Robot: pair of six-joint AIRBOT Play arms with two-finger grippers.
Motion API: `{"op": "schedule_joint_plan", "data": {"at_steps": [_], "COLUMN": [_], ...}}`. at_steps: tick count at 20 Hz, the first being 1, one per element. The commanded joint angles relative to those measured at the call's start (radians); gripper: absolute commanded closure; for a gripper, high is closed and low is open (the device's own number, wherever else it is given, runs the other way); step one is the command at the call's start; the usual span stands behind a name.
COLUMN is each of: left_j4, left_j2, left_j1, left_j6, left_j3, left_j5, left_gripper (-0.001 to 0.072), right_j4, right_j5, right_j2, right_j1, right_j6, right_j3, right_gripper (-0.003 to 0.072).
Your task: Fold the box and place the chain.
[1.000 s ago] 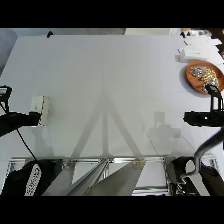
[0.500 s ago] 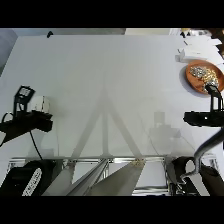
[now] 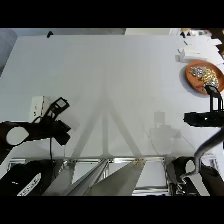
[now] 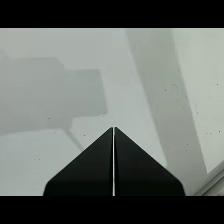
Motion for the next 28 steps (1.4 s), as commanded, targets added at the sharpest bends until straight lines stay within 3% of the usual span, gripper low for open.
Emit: {"op": "schedule_joint_plan", "data": {"at_steps": [1, 7, 14, 28], "left_j4": [-0.002, -0.003, -0.025, -0.025], "left_j2": [-0.089, -0.096, -0.095, -0.095], "left_j1": [-0.039, -0.039, -0.040, -0.040], "left_j6": [0.003, 0.003, -0.008, -0.008], "left_j3": [0.000, 0.000, 0.000, 0.000], "left_j5": [-0.003, 0.009, 0.162, 0.164], "left_gripper": [0.0699, 0.0701, 0.0700, 0.0699], "right_j4": [-0.006, -0.052, -0.053, -0.051], "right_j5": [0.015, 0.014, 0.019, -0.003], "right_j2": [0.001, 0.001, 0.001, 0.001], "right_j1": [-0.001, -0.001, -0.001, -0.001], "right_j6": [0.000, 0.001, 0.001, 0.001], "right_j3": [0.000, -0.008, -0.034, -0.034], "right_gripper": [0.0669, 0.0669, 0.0669, 0.0669]}}
